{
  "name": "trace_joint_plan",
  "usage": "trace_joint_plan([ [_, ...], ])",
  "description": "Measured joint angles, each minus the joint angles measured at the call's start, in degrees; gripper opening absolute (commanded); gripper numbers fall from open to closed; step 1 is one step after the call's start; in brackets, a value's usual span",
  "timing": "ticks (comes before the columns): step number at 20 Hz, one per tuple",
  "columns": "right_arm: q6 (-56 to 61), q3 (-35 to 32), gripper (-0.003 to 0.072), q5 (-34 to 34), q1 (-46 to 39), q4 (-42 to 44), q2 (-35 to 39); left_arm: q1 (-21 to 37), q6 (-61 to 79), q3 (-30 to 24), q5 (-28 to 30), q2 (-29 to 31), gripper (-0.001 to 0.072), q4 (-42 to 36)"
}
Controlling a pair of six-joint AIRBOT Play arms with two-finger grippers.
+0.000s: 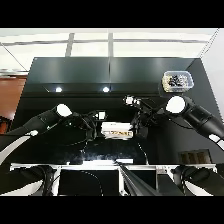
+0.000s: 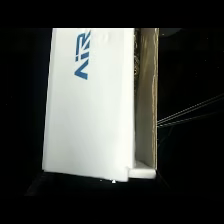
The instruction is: Fold the box and place the chain.
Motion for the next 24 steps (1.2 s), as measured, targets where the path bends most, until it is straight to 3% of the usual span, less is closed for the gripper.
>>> trace_joint_plan([
  [8,0.2,0.0,0.0245,-0.1,1.0,-0.7,0.1,0.0,0.0,0.0,0.0,0.0,0.0469,0.0],
  [9,0.3,0.0,0.0257,-0.2,1.1,-1.0,0.1,0.0,0.0,0.0,0.0,0.0,0.0469,0.0],
  [10,0.5,0.0,0.0326,-0.2,1.2,-1.3,0.1,0.0,0.0,0.0,0.0,0.0,0.047,0.0],
  [24,1.3,-0.4,0.0327,0.1,1.4,-2.8,0.1,0.0,0.0,0.0,0.0,0.0,0.0469,0.0],
])
